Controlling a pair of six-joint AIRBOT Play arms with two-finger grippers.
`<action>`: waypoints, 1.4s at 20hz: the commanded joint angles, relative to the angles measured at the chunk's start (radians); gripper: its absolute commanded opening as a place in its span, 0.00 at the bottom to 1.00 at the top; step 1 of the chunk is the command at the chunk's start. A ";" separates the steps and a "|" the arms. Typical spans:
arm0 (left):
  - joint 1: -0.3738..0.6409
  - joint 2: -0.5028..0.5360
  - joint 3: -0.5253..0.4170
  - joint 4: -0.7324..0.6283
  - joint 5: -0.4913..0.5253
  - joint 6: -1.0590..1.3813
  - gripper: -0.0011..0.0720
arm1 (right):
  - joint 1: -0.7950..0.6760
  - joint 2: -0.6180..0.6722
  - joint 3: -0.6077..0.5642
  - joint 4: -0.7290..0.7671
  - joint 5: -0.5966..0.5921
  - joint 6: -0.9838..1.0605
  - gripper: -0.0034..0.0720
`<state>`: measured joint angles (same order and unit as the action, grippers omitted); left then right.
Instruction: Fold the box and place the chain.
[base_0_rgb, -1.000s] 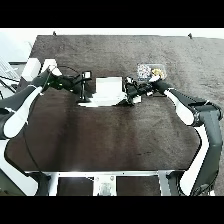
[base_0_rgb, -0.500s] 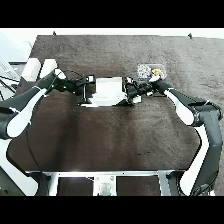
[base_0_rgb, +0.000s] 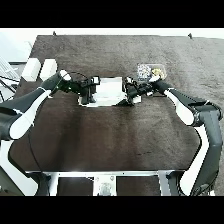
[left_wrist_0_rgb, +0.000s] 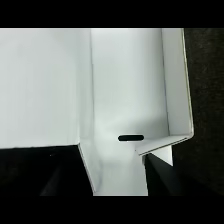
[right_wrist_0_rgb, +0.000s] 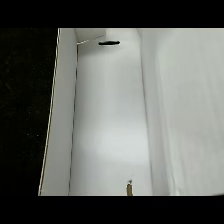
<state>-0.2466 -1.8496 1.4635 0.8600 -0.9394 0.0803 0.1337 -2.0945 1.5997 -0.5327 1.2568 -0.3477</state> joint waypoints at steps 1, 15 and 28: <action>-0.002 -0.001 0.000 0.000 0.000 -0.004 0.73 | 0.000 0.001 0.000 0.000 0.000 -0.001 0.80; -0.002 -0.001 0.000 0.069 -0.048 -0.053 0.58 | 0.000 0.001 0.000 0.000 0.000 -0.001 0.80; -0.002 -0.001 0.000 0.011 -0.063 -0.046 0.47 | 0.000 0.001 0.000 0.000 0.000 -0.001 0.80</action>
<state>-0.2489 -1.8496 1.4635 0.8768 -0.9897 0.0319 0.1337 -2.0945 1.5997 -0.5327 1.2572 -0.3489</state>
